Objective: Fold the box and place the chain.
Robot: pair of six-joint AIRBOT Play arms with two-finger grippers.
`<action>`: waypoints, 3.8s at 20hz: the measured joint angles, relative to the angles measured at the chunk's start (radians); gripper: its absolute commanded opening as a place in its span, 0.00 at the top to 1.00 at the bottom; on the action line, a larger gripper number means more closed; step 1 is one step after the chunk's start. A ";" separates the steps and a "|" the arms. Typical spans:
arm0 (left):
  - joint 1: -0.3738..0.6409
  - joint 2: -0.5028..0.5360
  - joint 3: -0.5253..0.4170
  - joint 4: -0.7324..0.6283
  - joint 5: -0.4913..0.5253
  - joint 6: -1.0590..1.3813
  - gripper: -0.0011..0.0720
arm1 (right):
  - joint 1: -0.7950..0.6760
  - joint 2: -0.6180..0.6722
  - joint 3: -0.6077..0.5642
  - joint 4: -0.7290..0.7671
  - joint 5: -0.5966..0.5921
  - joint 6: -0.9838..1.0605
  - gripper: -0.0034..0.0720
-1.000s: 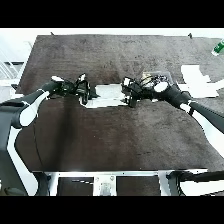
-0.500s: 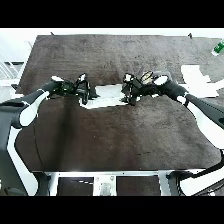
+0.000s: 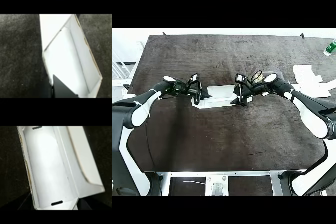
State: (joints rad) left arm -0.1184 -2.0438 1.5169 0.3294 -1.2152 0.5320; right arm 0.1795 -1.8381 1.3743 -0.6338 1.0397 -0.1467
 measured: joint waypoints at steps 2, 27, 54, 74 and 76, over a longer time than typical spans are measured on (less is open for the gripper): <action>0.000 0.000 0.000 0.000 0.000 0.000 0.96 | -0.002 -0.012 0.007 0.008 0.016 -0.014 0.15; 0.000 0.000 0.000 0.000 0.000 0.000 0.96 | -0.031 -0.172 0.114 0.081 0.172 -0.111 0.15; 0.000 0.000 0.000 0.000 0.002 0.000 0.96 | -0.015 -0.182 0.120 0.069 0.161 -0.142 0.39; 0.000 0.000 0.000 -0.005 0.002 0.000 0.96 | -0.015 -0.182 0.120 0.067 0.154 -0.139 0.39; 0.000 0.000 0.000 -0.005 0.001 0.000 0.96 | -0.015 -0.182 0.120 0.067 0.154 -0.139 0.39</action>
State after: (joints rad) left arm -0.1181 -2.0441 1.5166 0.3241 -1.2140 0.5320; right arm 0.1642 -2.0197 1.4940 -0.5667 1.1942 -0.2855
